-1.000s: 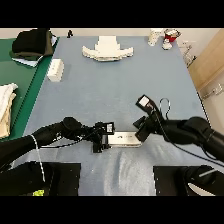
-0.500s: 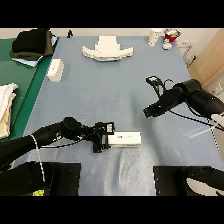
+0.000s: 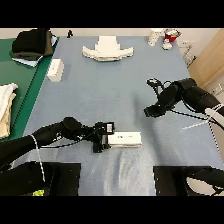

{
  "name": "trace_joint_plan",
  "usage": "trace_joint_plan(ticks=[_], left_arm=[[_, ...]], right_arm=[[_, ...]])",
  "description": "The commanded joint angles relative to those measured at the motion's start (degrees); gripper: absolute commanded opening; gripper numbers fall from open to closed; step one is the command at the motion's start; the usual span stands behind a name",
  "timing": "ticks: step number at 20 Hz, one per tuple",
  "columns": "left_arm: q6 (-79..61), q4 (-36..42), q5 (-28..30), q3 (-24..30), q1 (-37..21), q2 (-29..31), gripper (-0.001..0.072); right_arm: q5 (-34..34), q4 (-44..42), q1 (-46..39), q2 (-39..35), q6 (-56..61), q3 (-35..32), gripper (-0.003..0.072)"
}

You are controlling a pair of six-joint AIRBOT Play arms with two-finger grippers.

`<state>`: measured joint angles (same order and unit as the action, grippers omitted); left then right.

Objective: Fold the box.

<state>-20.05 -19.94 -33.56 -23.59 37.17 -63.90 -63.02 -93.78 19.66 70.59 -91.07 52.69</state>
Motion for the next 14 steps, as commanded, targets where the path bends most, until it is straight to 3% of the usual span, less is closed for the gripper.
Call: trace_joint_plan(ticks=[1, 4, 7, 9, 11, 14], left_arm=[[0.96, 0.22, 0.2, -0.04, -0.15, 0.17, 0.0509], [17.14, -2.75, 0.07, -0.04, -4.68, 3.23, 0.0509], [35.91, -17.2, -1.09, -0.02, -14.49, 10.08, 0.0509], [48.72, -29.49, 0.0, -0.04, -23.69, 15.39, 0.0509], [58.42, -37.07, 3.15, -0.02, -33.68, 18.84, 0.0509], [61.59, -38.82, 6.93, -0.04, -49.53, 19.26, 0.0509]], right_arm=[[-0.09, -0.07, -0.04, 0.17, 0.04, 0.09, 0.0017], [-0.09, -0.07, -0.04, 0.17, 0.04, 0.09, 0.0017], [-0.09, -0.07, -0.04, 0.17, 0.04, 0.09, 0.0018], [-0.09, -0.07, -0.04, 0.17, 0.04, 0.09, 0.0018], [-0.09, -0.07, -0.04, 0.17, 0.04, 0.09, 0.0017], [-0.09, -0.07, -0.04, 0.17, 0.04, 0.09, 0.0017]])
